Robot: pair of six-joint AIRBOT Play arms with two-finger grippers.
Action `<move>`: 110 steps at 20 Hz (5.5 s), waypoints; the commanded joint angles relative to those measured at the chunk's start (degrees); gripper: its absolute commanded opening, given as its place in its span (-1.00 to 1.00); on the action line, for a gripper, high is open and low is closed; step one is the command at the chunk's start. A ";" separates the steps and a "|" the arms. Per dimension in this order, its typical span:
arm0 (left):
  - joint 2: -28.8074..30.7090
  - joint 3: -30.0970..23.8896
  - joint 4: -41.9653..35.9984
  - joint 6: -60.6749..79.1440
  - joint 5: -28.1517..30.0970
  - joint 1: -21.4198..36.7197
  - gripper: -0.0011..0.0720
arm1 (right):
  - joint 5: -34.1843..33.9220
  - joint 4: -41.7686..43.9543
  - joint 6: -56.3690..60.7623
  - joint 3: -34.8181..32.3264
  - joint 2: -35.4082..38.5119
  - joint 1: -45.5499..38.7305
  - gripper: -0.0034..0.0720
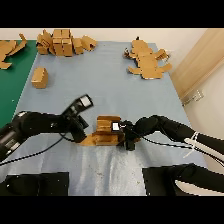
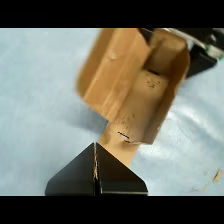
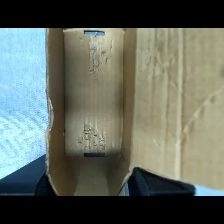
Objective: Fold the box.
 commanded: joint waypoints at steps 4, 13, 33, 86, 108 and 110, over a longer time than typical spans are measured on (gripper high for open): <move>4.55 -4.33 24.87 -63.56 -9.62 3.63 -0.94 | 0.02 0.04 0.00 0.02 0.00 -0.02 0.46; -11.76 -7.52 3.69 -53.46 1.81 4.92 -0.94 | 0.02 0.04 0.00 0.02 0.00 -0.02 0.46; -10.97 -12.85 -22.84 -33.38 2.93 6.03 -0.95 | 0.00 0.04 0.00 0.02 0.00 0.00 0.47; -12.17 3.76 16.41 -80.89 -4.61 -15.37 0.19 | -0.42 0.07 0.00 0.00 0.00 -0.02 0.46; -16.33 7.93 15.80 -79.82 -8.70 -15.50 0.98 | -0.44 0.07 0.00 0.00 0.00 0.00 0.46; -17.09 7.91 15.82 -79.84 -8.57 -15.47 0.98 | -0.44 0.07 0.00 0.00 0.00 0.00 0.46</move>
